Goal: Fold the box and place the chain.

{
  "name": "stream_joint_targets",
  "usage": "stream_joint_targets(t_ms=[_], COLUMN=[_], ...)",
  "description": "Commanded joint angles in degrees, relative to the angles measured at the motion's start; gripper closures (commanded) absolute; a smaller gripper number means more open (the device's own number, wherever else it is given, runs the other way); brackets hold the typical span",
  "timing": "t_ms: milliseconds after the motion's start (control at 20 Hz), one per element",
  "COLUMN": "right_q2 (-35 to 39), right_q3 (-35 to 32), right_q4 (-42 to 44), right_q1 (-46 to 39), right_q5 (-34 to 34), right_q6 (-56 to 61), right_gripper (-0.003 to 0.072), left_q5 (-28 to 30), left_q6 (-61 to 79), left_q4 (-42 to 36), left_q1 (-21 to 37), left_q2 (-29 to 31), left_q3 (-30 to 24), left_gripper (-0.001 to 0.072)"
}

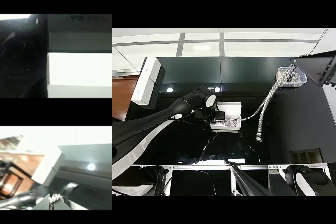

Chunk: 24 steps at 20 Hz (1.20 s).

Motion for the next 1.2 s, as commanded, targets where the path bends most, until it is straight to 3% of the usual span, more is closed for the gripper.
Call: stream_joint_targets(t_ms=[0, 450, 1150], right_q2=[0.8, -5.9, -18.5], right_q3=[0.0, 0.0, 0.0], right_q4=[5.4, 6.2, -2.2], right_q1=[1.1, 14.6, 24.9], right_q5=[-0.7, -11.6, -11.5], right_q6=[-0.3, -0.9, -0.3], right_gripper=[0.0671, 0.0671, 0.0670], left_q5=[0.0, 0.0, 0.0], left_q6=[0.0, 0.0, 0.0], left_q4=[0.0, 0.0, 0.0], left_q1=[0.0, 0.0, 0.0], left_q2=[0.0, 0.0, 0.0], left_q3=[0.0, 0.0, 0.0], left_gripper=[0.0679, 0.0679, 0.0679])
